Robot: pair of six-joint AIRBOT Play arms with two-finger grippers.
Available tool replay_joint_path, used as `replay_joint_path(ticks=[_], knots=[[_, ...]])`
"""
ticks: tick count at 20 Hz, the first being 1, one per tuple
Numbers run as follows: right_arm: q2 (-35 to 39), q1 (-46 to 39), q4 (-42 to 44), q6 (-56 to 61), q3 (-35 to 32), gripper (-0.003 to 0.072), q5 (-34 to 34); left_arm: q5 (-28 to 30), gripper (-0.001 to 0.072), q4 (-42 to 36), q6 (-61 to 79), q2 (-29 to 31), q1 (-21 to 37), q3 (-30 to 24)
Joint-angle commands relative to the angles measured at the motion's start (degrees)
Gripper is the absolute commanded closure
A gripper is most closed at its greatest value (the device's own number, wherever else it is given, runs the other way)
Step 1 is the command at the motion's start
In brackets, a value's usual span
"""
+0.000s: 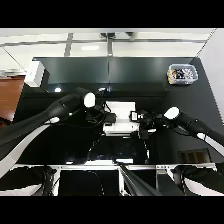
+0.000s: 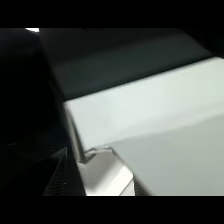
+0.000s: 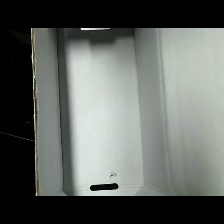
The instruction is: Fold the box and place the chain.
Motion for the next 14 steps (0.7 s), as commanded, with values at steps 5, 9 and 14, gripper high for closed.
replay_joint_path(ticks=[5, 9, 14], knots=[[-0.02, 0.04, 0.0, -0.02, 0.02, 0.0495, 0.0, -2.97, 0.0247, 11.67, -13.09, -0.92, -4.33, 1.64], [-0.02, 0.04, 0.0, 0.0, 0.02, 0.0495, -0.02, -4.52, 0.0306, 11.74, -16.33, -1.2, -5.57, 1.66], [-0.02, 0.04, 0.02, 0.0, 0.02, 0.0495, -0.02, -7.98, 0.0306, 12.74, -18.97, -4.17, -7.76, 6.25]])
